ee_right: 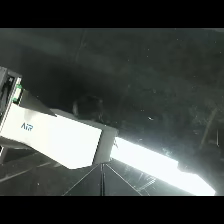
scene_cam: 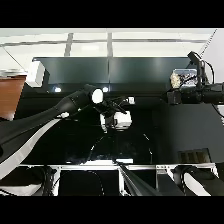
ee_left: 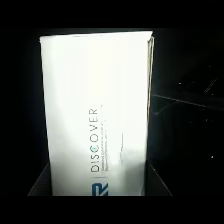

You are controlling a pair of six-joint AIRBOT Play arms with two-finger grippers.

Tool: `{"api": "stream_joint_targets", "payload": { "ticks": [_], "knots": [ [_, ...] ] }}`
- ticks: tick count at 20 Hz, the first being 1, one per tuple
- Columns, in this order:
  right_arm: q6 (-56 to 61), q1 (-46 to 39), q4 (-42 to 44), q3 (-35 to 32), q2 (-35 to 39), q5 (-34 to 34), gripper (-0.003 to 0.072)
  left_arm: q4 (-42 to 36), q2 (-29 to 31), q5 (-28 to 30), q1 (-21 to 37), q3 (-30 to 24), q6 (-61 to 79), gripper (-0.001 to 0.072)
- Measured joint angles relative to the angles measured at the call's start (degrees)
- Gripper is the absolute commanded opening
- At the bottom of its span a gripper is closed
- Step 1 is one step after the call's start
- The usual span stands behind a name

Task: Fold the box and place the chain.

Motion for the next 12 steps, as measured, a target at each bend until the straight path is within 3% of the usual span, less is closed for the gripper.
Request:
{"api": "stream_joint_targets", "payload": {
  "ticks": [3,6,10,12],
  "knots": [
    [0.1,0.0,0.0,0.0,0.0,0.0,0.0018,8.9,1.9,-5.6,1.5,3.7,-12.8,0.0346],
    [0.1,0.0,0.0,0.0,0.0,0.0,0.0018,14.0,6.9,-14.6,7.8,5.8,-25.2,0.0348],
    [0.2,0.0,0.0,0.0,0.0,0.0,0.0018,17.9,15.8,-22.2,24.8,3.1,-36.2,0.035],
    [0.2,0.0,0.0,0.0,0.0,0.0,0.0018,19.1,19.1,-21.7,36.5,0.0,-40.0,0.0351]
  ]
}}
